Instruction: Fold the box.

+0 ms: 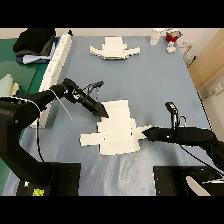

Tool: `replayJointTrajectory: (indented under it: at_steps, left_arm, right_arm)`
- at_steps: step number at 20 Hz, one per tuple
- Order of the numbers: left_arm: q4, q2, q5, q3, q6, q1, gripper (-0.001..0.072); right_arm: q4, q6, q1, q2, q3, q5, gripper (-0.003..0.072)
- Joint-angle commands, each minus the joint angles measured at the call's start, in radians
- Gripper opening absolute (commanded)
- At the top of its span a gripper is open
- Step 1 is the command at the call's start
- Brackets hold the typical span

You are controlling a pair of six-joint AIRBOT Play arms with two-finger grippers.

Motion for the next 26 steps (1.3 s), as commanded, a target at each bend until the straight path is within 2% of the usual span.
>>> replayJointTrajectory:
  at_steps: [1,2,3,4,5,6,7,8,14,16,17,19,21,24,26]
  left_arm:
    - [0.014,-0.003,-0.002,0.004,0.040,-0.011,0.0041]
    - [0.012,-0.003,-0.007,0.004,0.053,-0.013,0.0041]
    - [0.010,-0.003,-0.012,0.004,0.058,-0.016,0.0042]
    - [0.009,-0.003,-0.013,0.004,0.058,-0.017,0.0046]
    - [0.005,-0.003,-0.013,0.004,0.058,-0.019,0.0046]
    - [-0.003,-0.003,-0.013,0.004,0.063,-0.019,0.0045]
    - [-0.016,-0.003,-0.013,0.006,0.115,-0.019,0.0014]
    - [-0.016,-0.002,-0.018,0.013,0.174,-0.019,0.0014]
    - [-0.023,0.108,0.041,0.021,0.385,-0.051,0.0011]
    - [-0.022,0.159,0.082,0.001,0.430,-0.072,0.0010]
    - [-0.022,0.189,0.108,-0.019,0.456,-0.081,0.0009]
    - [-0.023,0.263,0.185,-0.087,0.514,-0.103,0.0008]
    - [-0.023,0.364,0.308,-0.187,0.575,-0.129,0.0008]
    - [-0.031,0.547,0.555,-0.364,0.697,-0.211,0.0008]
    - [-0.045,0.669,0.749,-0.482,0.759,-0.303,0.0008]
  right_arm:
    - [-0.003,0.000,0.000,0.000,0.000,0.001,0.0006]
    - [-0.004,0.000,0.000,0.000,0.000,0.003,0.0007]
    - [-0.004,0.000,0.000,0.000,0.000,0.010,0.0053]
    - [-0.004,0.000,0.000,0.000,0.000,0.020,0.0169]
    - [-0.004,0.000,0.000,0.000,0.000,0.034,0.0248]
    - [-0.013,0.000,0.000,0.000,0.001,0.050,0.0249]
    - [-0.032,0.000,0.000,0.000,0.002,0.069,0.0291]
    - [-0.062,0.000,-0.003,0.000,0.003,0.087,0.0317]
    - [-0.305,0.116,-0.062,0.001,0.005,0.159,0.0332]
    - [-0.309,0.137,-0.084,0.001,0.021,0.190,0.0484]
    - [-0.311,0.137,-0.084,0.001,0.037,0.211,0.0486]
    - [-0.311,0.139,-0.084,0.001,0.072,0.240,0.0486]
    - [-0.310,0.144,-0.084,0.001,0.101,0.266,0.0486]
    - [-0.310,0.187,-0.084,0.001,0.108,0.308,0.0486]
    - [-0.309,0.196,-0.084,0.001,0.108,0.317,0.0486]
